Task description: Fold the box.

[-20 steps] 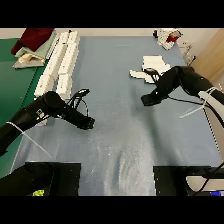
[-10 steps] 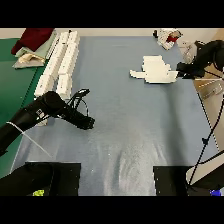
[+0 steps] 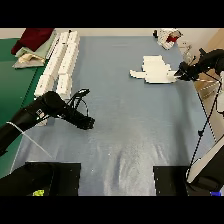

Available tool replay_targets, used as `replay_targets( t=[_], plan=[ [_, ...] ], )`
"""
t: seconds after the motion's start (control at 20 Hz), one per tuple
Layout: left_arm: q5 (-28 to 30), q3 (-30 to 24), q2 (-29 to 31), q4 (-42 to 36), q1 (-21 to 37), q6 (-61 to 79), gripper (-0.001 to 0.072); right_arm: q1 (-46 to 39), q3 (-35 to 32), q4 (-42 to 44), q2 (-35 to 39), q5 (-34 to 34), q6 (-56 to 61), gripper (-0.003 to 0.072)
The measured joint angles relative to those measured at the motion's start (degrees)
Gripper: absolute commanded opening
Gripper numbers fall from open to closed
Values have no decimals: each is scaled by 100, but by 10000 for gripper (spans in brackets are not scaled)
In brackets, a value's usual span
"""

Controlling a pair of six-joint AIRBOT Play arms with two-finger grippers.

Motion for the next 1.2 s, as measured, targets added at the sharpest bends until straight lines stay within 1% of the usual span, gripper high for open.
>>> replay_targets(
  t=[0.3,0.95,1.2],
  plan=[
    [0,0,0,0,0,0,10,-15,168,321,-304,116,-66,354],
    [0,0,0,0,0,0,10,-72,197,291,-350,245,-76,354],
    [0,0,0,2,0,0,10,-72,190,297,-358,39,-79,326]
  ],
)
